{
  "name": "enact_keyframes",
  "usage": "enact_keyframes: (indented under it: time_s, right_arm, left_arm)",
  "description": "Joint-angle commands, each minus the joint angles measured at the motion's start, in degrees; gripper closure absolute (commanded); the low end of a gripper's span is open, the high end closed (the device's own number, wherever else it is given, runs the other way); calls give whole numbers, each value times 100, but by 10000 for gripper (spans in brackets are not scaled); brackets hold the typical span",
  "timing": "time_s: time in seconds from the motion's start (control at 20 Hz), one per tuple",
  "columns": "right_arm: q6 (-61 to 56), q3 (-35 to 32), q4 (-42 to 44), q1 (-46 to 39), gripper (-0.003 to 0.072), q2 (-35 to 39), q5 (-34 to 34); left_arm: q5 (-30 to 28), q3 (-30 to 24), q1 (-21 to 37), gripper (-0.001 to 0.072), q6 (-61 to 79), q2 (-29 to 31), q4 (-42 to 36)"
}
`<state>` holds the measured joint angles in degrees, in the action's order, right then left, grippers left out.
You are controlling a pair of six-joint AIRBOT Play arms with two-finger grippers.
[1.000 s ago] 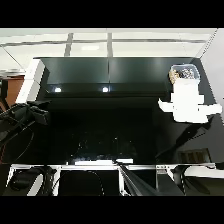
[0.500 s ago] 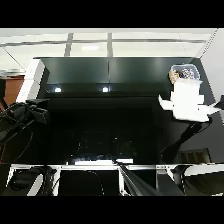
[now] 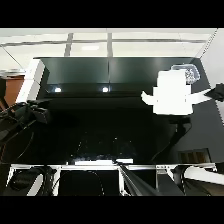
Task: Fold the box and place the chain.
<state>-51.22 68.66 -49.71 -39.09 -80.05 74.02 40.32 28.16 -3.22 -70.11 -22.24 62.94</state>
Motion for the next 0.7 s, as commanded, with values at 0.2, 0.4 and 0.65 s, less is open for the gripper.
enact_keyframes:
  time_s: [0.2, 0.4, 0.65]
  right_arm:
    - [118, -2876, 1622, 2656, 660, 1965, -2087]
    - [-66, -3580, 1851, 4236, 660, 2035, -3071]
    - [-168, -3637, 1797, 5193, 660, 2033, -3416]
  left_arm:
    - [219, -4, -455, 654, -79, -1285, -1517]
    - [-278, 114, -1054, -6, 31, -2664, -1956]
    - [828, 1519, -761, -4, 374, -4874, -2312]
